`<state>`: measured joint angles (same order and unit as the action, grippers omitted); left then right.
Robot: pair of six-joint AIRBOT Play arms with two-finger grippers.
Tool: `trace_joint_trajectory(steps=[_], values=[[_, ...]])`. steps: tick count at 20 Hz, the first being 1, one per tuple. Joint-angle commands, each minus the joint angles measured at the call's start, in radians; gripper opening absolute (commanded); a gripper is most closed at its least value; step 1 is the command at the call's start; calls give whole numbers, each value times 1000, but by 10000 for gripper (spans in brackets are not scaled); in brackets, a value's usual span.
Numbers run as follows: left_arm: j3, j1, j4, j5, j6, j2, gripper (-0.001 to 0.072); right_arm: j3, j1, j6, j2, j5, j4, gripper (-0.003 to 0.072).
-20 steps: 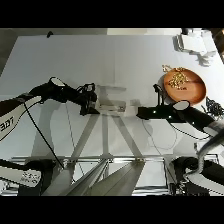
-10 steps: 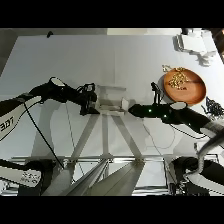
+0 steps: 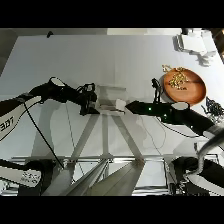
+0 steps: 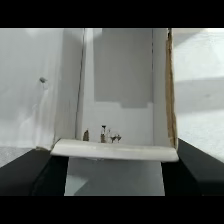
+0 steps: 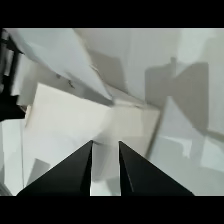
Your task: Fold the box and place the chain.
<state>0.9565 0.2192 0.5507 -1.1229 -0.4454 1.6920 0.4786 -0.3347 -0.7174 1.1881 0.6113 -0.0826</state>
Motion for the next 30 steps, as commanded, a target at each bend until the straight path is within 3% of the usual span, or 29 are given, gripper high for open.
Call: trace_joint_trajectory(steps=[1, 4, 6, 9, 19, 30], values=[[0, 0, 0, 0, 0, 0, 438, 0, -2, 8, -17, -22, 8, 311], [0, 0, 0, 0, 0, 0, 438, 0, -11, 8, -17, -49, 8, 360], [0, 0, 0, 0, 0, 0, 438, 0, -41, 8, -17, -101, 8, 519], [0, 0, 0, 0, 0, 0, 438, 0, -92, 8, -14, -159, 8, 569], [0, 0, 0, 0, 0, 0, 438, 58, -192, -102, 9, -267, -3, 569], [0, 0, 0, 0, 0, 0, 438, 58, -213, -121, 9, -391, -261, 568]])
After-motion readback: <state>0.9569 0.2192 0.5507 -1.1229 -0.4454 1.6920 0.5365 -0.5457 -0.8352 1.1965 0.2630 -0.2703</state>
